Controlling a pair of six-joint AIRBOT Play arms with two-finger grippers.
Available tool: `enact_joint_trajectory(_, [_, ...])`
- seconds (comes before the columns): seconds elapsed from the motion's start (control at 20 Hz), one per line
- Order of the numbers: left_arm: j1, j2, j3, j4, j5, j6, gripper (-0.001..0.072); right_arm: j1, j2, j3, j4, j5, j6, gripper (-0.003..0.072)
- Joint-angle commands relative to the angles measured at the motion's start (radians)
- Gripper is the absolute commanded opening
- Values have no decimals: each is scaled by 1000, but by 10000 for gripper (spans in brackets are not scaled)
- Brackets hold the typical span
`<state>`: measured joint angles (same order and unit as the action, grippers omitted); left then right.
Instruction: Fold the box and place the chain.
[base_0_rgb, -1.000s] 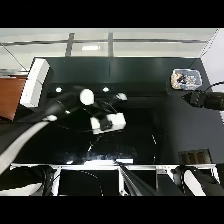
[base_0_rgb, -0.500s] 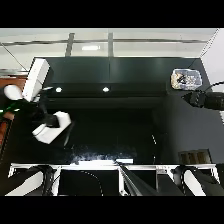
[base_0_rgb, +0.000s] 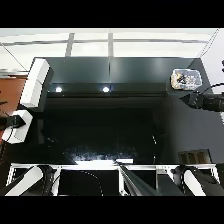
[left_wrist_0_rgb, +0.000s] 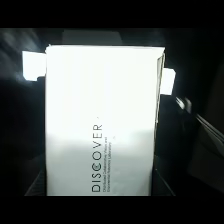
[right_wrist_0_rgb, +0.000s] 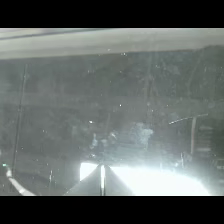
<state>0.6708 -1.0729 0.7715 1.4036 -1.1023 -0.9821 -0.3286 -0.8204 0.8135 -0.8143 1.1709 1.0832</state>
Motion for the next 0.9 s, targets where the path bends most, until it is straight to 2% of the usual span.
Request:
enact_joint_trajectory(0.0, [29,1,1,-30,183,72,293,1,0,-3,2,-24,5,15])
enact_joint_trajectory(0.05, [28,-5,1,-57,202,78,293,1,0,-3,2,-32,10,15])
enact_joint_trajectory(0.15, [21,-27,1,-116,171,153,293,1,0,-3,2,-42,21,15])
enact_joint_trajectory(0.35, [2,-81,1,-114,117,168,294,1,-1,-3,2,-50,21,15])
enact_joint_trajectory(0.85, [-81,-101,1,-128,346,194,297,1,-1,-3,1,-50,21,15])
